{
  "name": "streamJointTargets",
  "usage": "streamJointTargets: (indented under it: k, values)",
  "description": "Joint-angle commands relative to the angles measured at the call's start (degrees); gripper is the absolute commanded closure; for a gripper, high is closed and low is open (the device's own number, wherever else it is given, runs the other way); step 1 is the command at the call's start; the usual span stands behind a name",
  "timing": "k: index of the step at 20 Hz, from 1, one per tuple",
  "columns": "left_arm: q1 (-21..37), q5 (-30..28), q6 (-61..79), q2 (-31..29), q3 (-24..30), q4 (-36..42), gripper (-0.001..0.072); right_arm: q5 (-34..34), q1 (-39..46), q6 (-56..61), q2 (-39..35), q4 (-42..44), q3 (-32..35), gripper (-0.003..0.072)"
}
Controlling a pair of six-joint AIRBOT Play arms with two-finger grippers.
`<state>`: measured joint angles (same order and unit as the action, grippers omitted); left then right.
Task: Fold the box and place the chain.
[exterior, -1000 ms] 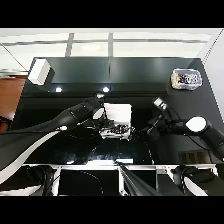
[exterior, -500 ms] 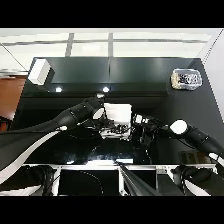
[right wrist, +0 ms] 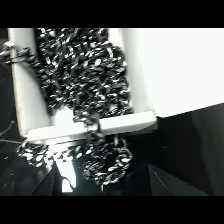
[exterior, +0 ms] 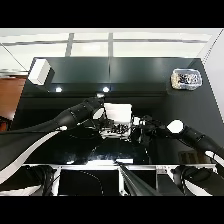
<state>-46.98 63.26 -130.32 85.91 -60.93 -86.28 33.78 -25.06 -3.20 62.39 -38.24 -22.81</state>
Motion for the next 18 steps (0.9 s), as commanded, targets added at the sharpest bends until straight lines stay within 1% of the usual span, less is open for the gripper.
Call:
streamJointTargets:
  k: [1, 2, 3, 4, 6, 7, 8, 10, 13, 15, 16, 17, 18]
  values:
    - [0.0, 0.0, 0.0, 0.0, 0.0, 0.0, 0.068, -1.5, -0.1, -1.2, 0.5, 3.5, 0.0, -0.0004]
    - [0.0, 0.0, 0.0, 0.0, 0.0, 0.0, 0.068, -1.5, -0.1, -1.8, 0.6, 4.2, 0.0, -0.0004]
    - [0.0, 0.0, 0.0, 0.0, 0.0, 0.0, 0.068, -1.5, -0.1, -1.8, 0.6, 4.2, 0.0, 0.0023]
    - [0.0, 0.0, 0.0, 0.0, 0.0, 0.0, 0.068, -1.4, -0.1, -1.8, 0.6, 4.2, 0.0, 0.0216]
    - [0.0, 0.1, 0.0, 0.0, 0.0, 0.0, 0.068, -1.0, 0.0, -1.7, 0.6, 4.2, 0.0, 0.0478]
    - [0.0, 0.2, 0.0, 0.0, 0.0, 0.0, 0.068, -0.3, 0.0, -1.6, 0.6, 4.2, 0.0, 0.0634]
    - [0.0, 0.3, 0.0, 0.0, 0.0, 0.0, 0.068, 0.4, 0.0, -1.2, 0.5, 4.2, 0.0, 0.0645]
    - [0.0, 0.3, 0.0, 0.0, 0.0, 0.0, 0.068, 2.0, 0.0, 0.1, 0.3, 4.1, 0.0, 0.0645]
    - [0.0, 0.2, 0.0, 0.0, 0.0, 0.0, 0.068, 5.4, 0.6, 10.5, -2.6, 0.4, -0.7, 0.0647]
    - [0.0, 0.2, 0.0, 0.0, 0.0, 0.0, 0.068, 11.1, 2.4, 20.7, -5.5, -4.5, -3.1, 0.0646]
    - [0.0, 0.2, 0.0, 0.0, 0.0, 0.0, 0.068, 15.8, 3.8, 25.1, -7.1, -6.6, -5.0, 0.0645]
    - [0.0, 0.2, 0.0, 0.0, 0.0, 0.0, 0.068, 20.9, 5.0, 29.4, -8.6, -7.6, -7.0, 0.0645]
    - [0.0, 0.2, 0.0, 0.0, 0.0, 0.0, 0.068, 24.7, 6.1, 32.9, -9.7, -7.4, -8.6, 0.0645]
